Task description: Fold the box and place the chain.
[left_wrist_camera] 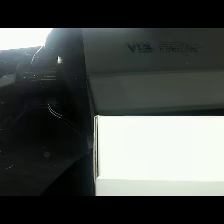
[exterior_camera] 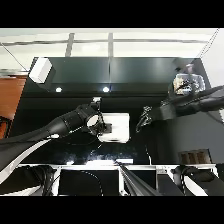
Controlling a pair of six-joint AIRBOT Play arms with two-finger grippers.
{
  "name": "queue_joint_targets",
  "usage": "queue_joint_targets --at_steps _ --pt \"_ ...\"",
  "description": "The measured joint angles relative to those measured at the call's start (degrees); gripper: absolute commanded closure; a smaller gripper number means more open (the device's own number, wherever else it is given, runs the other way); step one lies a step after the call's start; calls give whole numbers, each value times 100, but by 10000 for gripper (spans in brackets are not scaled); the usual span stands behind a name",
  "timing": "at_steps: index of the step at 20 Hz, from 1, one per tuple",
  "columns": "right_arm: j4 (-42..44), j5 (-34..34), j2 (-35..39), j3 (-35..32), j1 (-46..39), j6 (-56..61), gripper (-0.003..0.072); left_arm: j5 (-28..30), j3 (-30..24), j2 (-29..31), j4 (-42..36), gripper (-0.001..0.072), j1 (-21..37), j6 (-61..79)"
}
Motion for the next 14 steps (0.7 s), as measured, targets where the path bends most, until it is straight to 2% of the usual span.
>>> queue_joint_targets --at_steps 3,6,14 --pt "289 -804 13 -262 785 46 683 0 0 2 0 684 0 0" --pt "391 -1488 20 -363 1228 170 683 -2 0 0 0 684 0 0" --pt "295 -2238 -66 -1071 1626 374 680 -2 0 0 0 684 0 0"
